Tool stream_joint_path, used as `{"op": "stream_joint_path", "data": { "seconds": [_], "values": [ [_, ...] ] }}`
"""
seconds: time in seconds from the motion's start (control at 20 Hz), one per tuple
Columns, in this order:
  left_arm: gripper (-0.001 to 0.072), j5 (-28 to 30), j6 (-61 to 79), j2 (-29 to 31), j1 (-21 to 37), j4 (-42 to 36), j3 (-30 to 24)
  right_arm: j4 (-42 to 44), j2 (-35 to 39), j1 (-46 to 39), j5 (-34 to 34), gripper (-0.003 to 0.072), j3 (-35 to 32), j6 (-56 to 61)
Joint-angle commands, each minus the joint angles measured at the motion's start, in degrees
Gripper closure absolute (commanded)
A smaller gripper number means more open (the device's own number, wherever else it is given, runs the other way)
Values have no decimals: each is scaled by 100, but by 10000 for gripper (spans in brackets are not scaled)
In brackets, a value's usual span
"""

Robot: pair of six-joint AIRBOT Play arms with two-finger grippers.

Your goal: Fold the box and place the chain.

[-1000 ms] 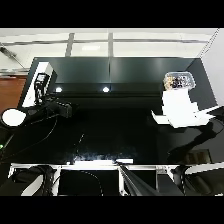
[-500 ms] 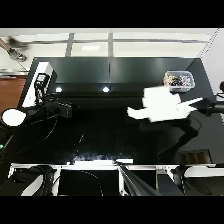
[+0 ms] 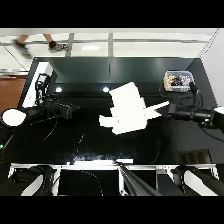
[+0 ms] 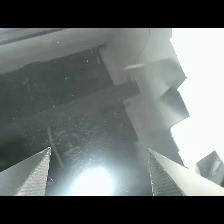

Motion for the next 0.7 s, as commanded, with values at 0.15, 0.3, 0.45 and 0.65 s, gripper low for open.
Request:
{"op": "stream_joint_path", "data": {
  "seconds": [0.15,0.3,0.45,0.65],
  "values": [
    [0,-7,2,-4,-210,-7,-2,190,1537,1753,-1694,680,-584,-852],
    [1,4,-9,-7,-275,-24,-2,-26,1639,2214,-2041,680,-619,-861],
    [1,4,-9,-13,-280,-164,-2,-109,1663,2804,-2872,680,-890,-837],
    [1,-109,-13,-15,-282,-452,-4,-153,1663,3521,-4129,680,-1069,-835]
  ]
}}
